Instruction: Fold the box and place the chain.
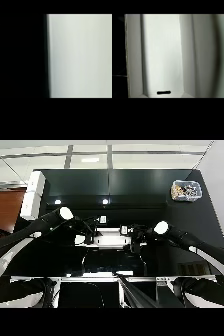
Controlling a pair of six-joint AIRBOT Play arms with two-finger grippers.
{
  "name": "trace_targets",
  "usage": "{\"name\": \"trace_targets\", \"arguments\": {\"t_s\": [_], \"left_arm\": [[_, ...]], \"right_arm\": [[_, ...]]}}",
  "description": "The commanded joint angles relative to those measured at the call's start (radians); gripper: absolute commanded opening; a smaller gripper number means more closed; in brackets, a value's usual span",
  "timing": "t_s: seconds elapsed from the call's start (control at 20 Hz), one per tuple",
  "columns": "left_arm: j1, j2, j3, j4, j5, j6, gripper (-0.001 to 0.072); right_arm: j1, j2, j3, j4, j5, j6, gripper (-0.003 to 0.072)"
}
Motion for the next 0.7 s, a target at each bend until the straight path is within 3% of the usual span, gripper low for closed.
{"name": "trace_targets", "arguments": {"t_s": [0.0,0.25,0.3,0.4,0.45,0.55,0.65], "left_arm": [[-0.001,0.001,0.001,0.0,0.0,-0.001,0.0028],[0.0,0.004,0.011,0.0,-0.004,-0.001,0.0035],[0.0,0.012,0.017,0.0,-0.002,-0.001,0.0159],[0.007,0.05,0.042,0.0,-0.006,-0.047,0.0677],[0.016,0.081,0.054,0.001,-0.004,-0.109,0.0716],[0.043,0.159,0.06,0.036,-0.035,-0.211,0.0715],[0.079,0.23,0.06,0.159,-0.15,-0.351,0.0708]], "right_arm": [[0.001,-0.001,0.001,0.0,0.0,0.0,0.0437],[0.001,-0.001,0.001,0.0,0.0,0.0,0.0437],[0.001,-0.001,0.001,-0.001,0.0,0.0,0.0437],[0.001,-0.001,0.001,0.0,0.0,0.0,0.0438],[0.001,-0.001,0.001,0.0,0.0,0.0,0.0437],[0.001,-0.001,0.001,0.0,0.0,0.0,0.0438],[0.001,-0.001,0.001,-0.001,0.0,0.0,0.0438]]}}
